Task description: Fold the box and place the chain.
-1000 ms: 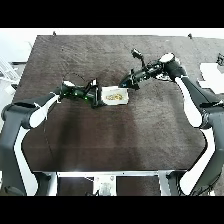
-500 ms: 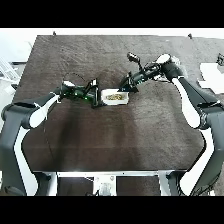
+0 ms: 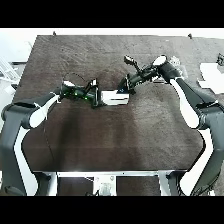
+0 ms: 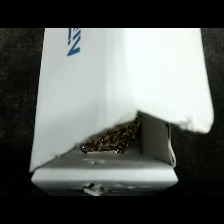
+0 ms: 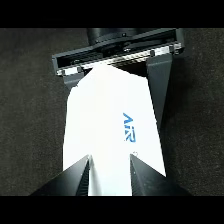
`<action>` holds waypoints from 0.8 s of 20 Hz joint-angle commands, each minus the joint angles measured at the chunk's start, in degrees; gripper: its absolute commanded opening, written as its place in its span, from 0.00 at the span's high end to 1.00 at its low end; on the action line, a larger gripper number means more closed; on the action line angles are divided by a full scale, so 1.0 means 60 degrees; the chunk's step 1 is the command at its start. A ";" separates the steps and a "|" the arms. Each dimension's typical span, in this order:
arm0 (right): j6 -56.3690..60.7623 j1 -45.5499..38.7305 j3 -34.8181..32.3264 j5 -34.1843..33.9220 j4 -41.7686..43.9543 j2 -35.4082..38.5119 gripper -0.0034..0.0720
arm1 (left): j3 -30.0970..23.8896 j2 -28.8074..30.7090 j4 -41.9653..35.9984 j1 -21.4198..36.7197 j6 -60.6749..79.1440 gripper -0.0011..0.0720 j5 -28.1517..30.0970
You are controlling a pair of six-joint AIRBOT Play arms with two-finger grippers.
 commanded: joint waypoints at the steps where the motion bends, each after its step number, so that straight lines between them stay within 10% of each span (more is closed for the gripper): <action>1: -0.0219 0.0055 -0.0004 -0.0106 -0.0098 0.0000 0.56 | 0.0004 0.0007 0.0004 -0.0004 0.0000 0.57 0.0000; 16: -0.0208 0.0200 -0.0007 0.0171 -0.0940 0.0237 0.67 | 0.0004 0.0007 0.0004 -0.0004 0.0000 0.57 -0.0007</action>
